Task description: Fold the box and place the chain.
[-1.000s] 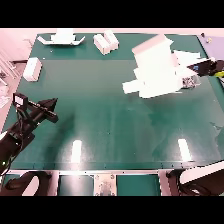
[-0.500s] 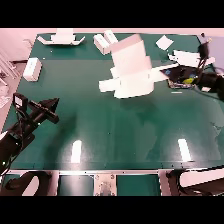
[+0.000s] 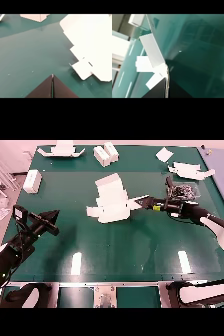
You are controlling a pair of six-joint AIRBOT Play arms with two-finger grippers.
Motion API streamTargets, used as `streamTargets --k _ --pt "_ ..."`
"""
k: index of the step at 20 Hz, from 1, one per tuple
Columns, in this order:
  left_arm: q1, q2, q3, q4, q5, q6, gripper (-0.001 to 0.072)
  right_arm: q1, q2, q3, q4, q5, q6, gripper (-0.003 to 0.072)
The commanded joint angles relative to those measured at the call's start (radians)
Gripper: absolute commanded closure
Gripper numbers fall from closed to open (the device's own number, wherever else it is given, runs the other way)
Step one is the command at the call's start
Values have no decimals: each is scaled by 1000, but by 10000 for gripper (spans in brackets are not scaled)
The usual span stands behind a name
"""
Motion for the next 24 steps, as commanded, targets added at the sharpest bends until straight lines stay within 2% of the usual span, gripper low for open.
streamTargets --k 1,4,8,17,24 --pt "0 1 0 0 0 0 688 32 1 -20 2 -142 19 675" --pt "0 1 0 0 0 0 688 32 1 -40 -3 -212 58 675" --pt "0 1 0 0 4 1 688 32 1 -74 -4 -244 52 675" --pt "0 1 0 0 3 0 688 45 0 -73 2 -369 30 674" --pt "0 1 0 0 4 0 688 69 -55 40 -106 -261 34 674"
